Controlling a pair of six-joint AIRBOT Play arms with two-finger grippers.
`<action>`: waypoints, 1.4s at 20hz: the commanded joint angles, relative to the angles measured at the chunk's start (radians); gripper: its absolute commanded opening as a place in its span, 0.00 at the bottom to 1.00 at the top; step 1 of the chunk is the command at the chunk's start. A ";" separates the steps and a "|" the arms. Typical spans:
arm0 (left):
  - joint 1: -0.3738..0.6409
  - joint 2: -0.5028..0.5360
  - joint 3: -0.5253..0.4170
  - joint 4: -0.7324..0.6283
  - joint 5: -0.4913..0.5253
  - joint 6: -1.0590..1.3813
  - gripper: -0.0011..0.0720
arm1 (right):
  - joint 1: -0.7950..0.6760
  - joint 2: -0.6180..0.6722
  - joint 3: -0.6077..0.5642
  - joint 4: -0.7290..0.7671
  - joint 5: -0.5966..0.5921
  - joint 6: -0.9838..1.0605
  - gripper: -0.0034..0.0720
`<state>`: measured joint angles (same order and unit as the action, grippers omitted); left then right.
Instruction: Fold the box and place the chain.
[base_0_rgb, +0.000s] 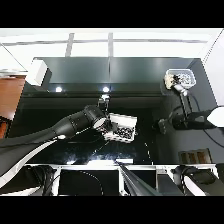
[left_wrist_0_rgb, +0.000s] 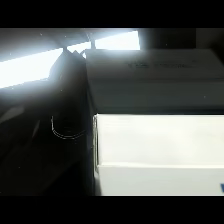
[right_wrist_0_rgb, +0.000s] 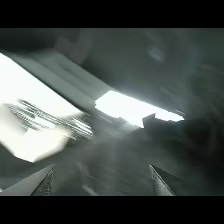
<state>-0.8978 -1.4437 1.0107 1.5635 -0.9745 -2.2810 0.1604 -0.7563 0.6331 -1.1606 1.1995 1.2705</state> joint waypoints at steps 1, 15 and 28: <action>0.001 0.000 0.001 0.000 0.004 0.000 0.05 | -0.023 0.005 -0.166 -0.049 -0.151 -0.252 0.99; 0.002 0.000 0.001 0.000 0.005 0.000 0.06 | 0.232 -0.204 -0.281 0.355 -0.488 -1.088 0.99; 0.001 -0.002 0.001 0.000 0.006 0.000 0.06 | 0.233 -0.253 -0.281 0.395 -0.558 -1.163 0.68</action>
<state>-0.8970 -1.4441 1.0107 1.5631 -0.9684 -2.2810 0.3920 -0.9989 0.3523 -0.7780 0.6613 0.1150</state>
